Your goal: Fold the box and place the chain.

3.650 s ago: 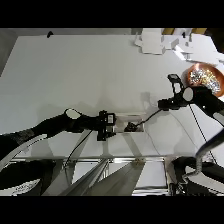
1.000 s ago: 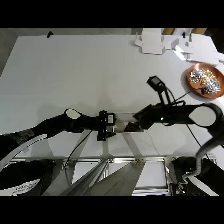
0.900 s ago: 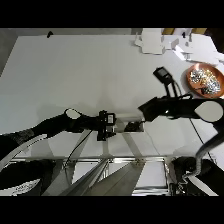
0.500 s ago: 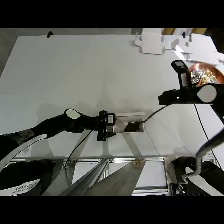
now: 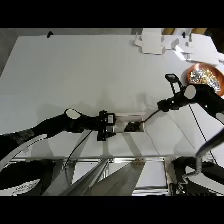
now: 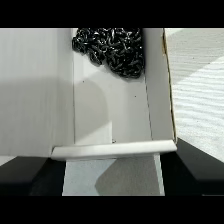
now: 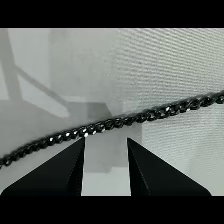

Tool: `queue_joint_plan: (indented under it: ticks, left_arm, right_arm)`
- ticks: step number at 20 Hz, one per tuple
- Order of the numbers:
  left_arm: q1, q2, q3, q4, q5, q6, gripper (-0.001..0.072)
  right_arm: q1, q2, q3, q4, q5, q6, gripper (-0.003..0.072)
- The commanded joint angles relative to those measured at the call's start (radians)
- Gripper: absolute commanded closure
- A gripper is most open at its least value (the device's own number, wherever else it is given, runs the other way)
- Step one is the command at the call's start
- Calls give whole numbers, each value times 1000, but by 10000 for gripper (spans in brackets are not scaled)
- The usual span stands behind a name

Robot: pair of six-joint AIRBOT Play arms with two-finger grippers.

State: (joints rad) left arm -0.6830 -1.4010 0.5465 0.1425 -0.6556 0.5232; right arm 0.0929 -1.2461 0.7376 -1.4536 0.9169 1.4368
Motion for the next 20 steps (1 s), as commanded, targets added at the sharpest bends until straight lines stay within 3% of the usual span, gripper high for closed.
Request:
queue_joint_plan:
  ticks: [1,9,10,12,13,16,20]
  left_arm:
    - [0,0,0,0,0,0,575]
    - [0,0,0,0,0,0,575]
    - [0,0,0,0,0,0,575]
    - [0,0,0,0,0,0,575]
    - [0,0,0,0,0,0,575]
    - [0,0,0,0,0,0,575]
    - [0,0,0,0,0,0,575]
  right_arm:
    - [-2,-37,0,-16,-19,6,386]
    - [-2,-47,0,-12,-68,7,416]
    - [-2,-53,0,-9,-64,6,497]
    - [-2,-74,0,-8,-39,6,556]
    - [-2,-78,0,-5,-23,6,665]
    - [0,-29,0,21,19,5,669]
    - [0,147,0,60,84,5,669]
